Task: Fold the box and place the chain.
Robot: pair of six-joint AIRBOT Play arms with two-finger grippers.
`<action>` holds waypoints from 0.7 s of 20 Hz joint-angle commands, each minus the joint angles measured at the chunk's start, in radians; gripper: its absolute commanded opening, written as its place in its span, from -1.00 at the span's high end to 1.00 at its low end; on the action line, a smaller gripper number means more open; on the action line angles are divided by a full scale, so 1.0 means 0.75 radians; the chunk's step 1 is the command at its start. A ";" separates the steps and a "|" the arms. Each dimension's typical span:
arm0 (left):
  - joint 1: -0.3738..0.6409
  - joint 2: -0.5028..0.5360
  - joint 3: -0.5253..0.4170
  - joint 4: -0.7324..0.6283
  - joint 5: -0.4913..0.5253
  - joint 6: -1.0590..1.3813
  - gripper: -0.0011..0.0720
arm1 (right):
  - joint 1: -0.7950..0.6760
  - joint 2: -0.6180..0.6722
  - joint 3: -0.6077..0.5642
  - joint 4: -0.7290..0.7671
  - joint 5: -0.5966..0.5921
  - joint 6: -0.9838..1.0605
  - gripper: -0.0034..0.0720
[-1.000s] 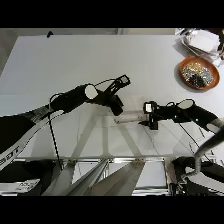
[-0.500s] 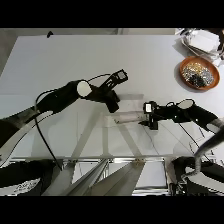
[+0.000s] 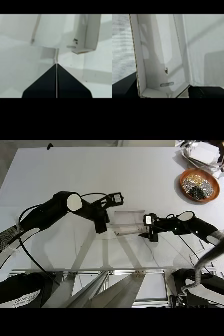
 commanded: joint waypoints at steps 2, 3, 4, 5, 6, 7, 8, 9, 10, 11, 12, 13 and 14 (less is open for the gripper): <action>-0.003 0.003 -0.149 -0.115 0.037 0.307 0.97 | -0.001 0.001 -0.001 0.001 0.000 0.001 -0.30; -0.003 -0.001 -0.174 -0.139 0.085 0.344 0.97 | -0.001 0.001 -0.001 0.001 0.000 0.001 -0.30; -0.003 -0.013 -0.186 -0.161 0.115 0.367 0.97 | -0.001 0.001 -0.001 0.001 0.001 0.001 -0.30; -0.003 -0.028 -0.188 -0.169 0.118 0.372 0.96 | -0.001 0.001 -0.001 0.001 0.001 0.001 -0.30; -0.003 -0.045 -0.188 -0.169 0.118 0.375 0.95 | -0.001 0.001 -0.001 0.001 0.000 0.001 -0.30; -0.002 -0.066 -0.188 -0.171 0.119 0.376 0.94 | -0.001 0.001 -0.001 0.001 0.000 0.001 -0.30; -0.002 -0.087 -0.188 -0.171 0.124 0.390 0.94 | -0.001 0.001 -0.001 0.001 0.000 0.001 -0.30; -0.002 -0.108 -0.188 -0.171 0.133 0.427 0.94 | -0.001 0.001 -0.001 0.001 0.000 0.001 -0.30; -0.002 -0.122 -0.188 -0.171 0.148 0.456 0.94 | -0.001 0.001 -0.001 0.001 0.000 0.001 -0.30; -0.002 -0.129 -0.188 -0.171 0.170 0.479 0.93 | -0.001 0.001 -0.001 0.001 0.001 0.001 -0.30; -0.002 -0.130 -0.188 -0.171 0.188 0.498 0.83 | -0.001 0.001 -0.001 0.001 0.000 0.001 -0.30; -0.002 -0.130 -0.188 -0.171 0.203 0.520 0.66 | -0.001 0.001 -0.001 0.001 0.000 0.001 -0.30; 0.000 -0.130 -0.188 -0.171 0.216 0.526 0.44 | -0.001 0.001 -0.001 0.001 0.000 0.001 -0.30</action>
